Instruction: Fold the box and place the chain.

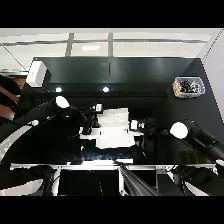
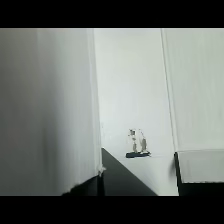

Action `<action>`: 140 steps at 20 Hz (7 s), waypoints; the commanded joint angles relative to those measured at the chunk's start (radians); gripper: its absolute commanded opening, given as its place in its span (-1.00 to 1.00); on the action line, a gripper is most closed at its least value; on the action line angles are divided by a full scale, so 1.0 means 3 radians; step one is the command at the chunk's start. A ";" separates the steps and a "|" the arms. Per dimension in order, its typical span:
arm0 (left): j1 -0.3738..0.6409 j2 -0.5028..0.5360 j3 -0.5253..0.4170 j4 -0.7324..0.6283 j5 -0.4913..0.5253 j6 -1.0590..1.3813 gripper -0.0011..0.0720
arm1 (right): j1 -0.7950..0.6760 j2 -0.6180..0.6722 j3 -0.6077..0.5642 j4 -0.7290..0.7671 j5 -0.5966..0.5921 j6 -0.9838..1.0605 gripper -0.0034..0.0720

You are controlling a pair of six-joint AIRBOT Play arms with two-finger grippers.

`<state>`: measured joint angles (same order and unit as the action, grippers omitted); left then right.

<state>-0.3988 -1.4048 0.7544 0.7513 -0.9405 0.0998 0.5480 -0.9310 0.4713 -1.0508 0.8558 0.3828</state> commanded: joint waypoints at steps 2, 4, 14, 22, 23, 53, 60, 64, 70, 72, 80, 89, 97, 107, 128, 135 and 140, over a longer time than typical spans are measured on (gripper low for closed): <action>0.0001 -0.0003 0.0004 0.0000 0.0006 0.0000 -0.90 | 0.0300 -0.0009 -0.0155 0.0113 -0.0341 -0.0009 0.92; 0.0001 -0.0003 0.0004 0.0000 0.0006 0.0000 -0.90 | 0.0439 -0.0013 -0.0155 0.0113 -0.0514 -0.0008 0.92; 0.0001 -0.0001 0.0004 -0.0001 -0.0014 0.0000 -0.90 | 0.0451 -0.0029 -0.0151 0.0546 -0.0998 -0.0103 0.92; 0.0000 0.0009 0.0004 0.0001 -0.0033 0.0004 -0.90 | 0.0247 -0.0028 -0.0048 0.0657 -0.0974 -0.0183 0.92; 0.0000 0.0020 0.0005 0.0000 -0.0036 0.0005 -0.90 | 0.0247 -0.0029 -0.0048 0.0690 -0.0973 -0.0276 0.92; -0.0006 0.0103 0.0005 0.0173 0.0182 0.0215 -0.91 | -0.0134 -0.0211 -0.0047 0.1750 -0.0896 -0.1217 0.92; -0.0006 0.0103 0.0005 0.0173 0.0183 0.0215 -0.91 | -0.0188 -0.0530 0.0045 0.2130 -0.0665 -0.1795 0.92; -0.0005 0.0103 0.0005 0.0173 0.0183 0.0215 -0.90 | -0.0188 -0.0664 0.0094 0.2131 -0.0483 -0.1905 0.92; -0.0005 0.0103 0.0005 0.0173 0.0177 0.0214 -0.90 | -0.0186 -0.0930 0.0094 0.2094 -0.0465 -0.2192 0.92; -0.0005 0.0103 0.0005 0.0173 0.0164 0.0214 -0.90 | -0.0179 -0.0963 0.0111 0.2096 -0.0493 -0.2214 0.92; -0.0005 0.0103 0.0005 0.0174 0.0142 0.0165 -0.90 | -0.0178 -0.0993 0.0136 0.2087 -0.0570 -0.2131 0.91; -0.0005 0.0103 0.0005 0.0173 0.0142 0.0165 -0.90 | -0.0113 -0.1058 0.0201 0.1878 -0.0558 -0.1961 0.76; -0.0005 0.0103 0.0005 0.0173 0.0131 0.0164 -0.90 | -0.0081 -0.1059 0.0201 0.1816 -0.0553 -0.1958 0.76; -0.0005 0.0103 0.0005 0.0173 0.0118 0.0164 -0.90 | 0.0015 -0.1067 0.0201 0.1714 -0.0698 -0.1836 0.76; 0.0390 0.0107 0.0323 0.0296 -0.0415 -0.1001 0.95 | 0.0015 -0.1067 0.0201 0.1715 -0.0702 -0.1832 0.48; 0.0708 0.0431 0.0440 0.1208 -0.1027 -0.2069 -0.90 | 0.0015 -0.1067 0.0201 0.1718 -0.0713 -0.1822 0.49; 0.0865 0.0703 0.0296 0.0839 -0.1392 -0.2605 -0.91 | 0.0015 -0.1067 0.0201 0.1718 -0.0713 -0.1821 0.49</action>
<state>-0.1593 -1.2415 0.8677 1.0653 -1.2888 -0.5732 0.5522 -1.2507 0.5308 -0.5362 0.6430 -0.1642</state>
